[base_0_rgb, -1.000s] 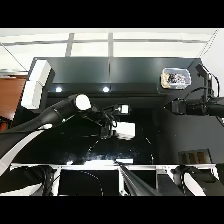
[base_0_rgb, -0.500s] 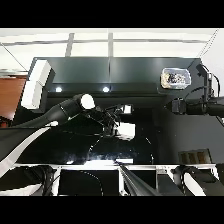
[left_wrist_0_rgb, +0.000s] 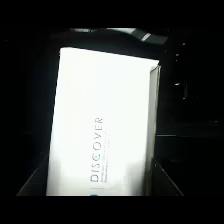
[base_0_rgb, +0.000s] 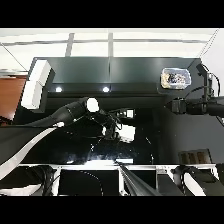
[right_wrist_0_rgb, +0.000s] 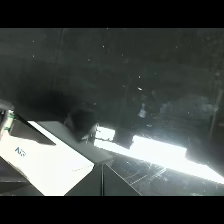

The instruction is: Fold the box and place the chain.

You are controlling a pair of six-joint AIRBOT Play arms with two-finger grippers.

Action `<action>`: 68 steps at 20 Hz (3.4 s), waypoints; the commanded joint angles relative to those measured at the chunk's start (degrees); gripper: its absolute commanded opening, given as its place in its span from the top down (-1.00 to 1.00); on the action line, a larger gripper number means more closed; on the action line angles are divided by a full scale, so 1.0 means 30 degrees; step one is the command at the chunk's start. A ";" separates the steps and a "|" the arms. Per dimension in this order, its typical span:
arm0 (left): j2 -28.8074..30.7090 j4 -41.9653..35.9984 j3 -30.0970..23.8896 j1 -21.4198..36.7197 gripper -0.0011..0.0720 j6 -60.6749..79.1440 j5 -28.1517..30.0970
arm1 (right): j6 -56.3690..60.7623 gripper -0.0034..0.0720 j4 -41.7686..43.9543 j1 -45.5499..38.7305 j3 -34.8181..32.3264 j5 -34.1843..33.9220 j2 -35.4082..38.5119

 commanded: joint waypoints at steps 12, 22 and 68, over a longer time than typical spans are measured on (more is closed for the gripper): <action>0.4131 0.6288 -0.0350 0.4393 -0.04 -1.0163 -0.4728 | 0.0204 0.87 0.0007 -0.0015 -0.0007 -0.0401 0.0015; 1.0200 0.9857 -0.5858 1.7879 -0.04 -1.5599 -0.8196 | -0.0007 0.86 0.0007 0.0000 -0.0007 -0.0393 0.0015; 1.5715 0.8189 -0.4554 1.2539 0.89 -2.2287 -0.1064 | -0.2178 0.87 -0.0903 0.0605 -0.2390 -0.2943 0.0386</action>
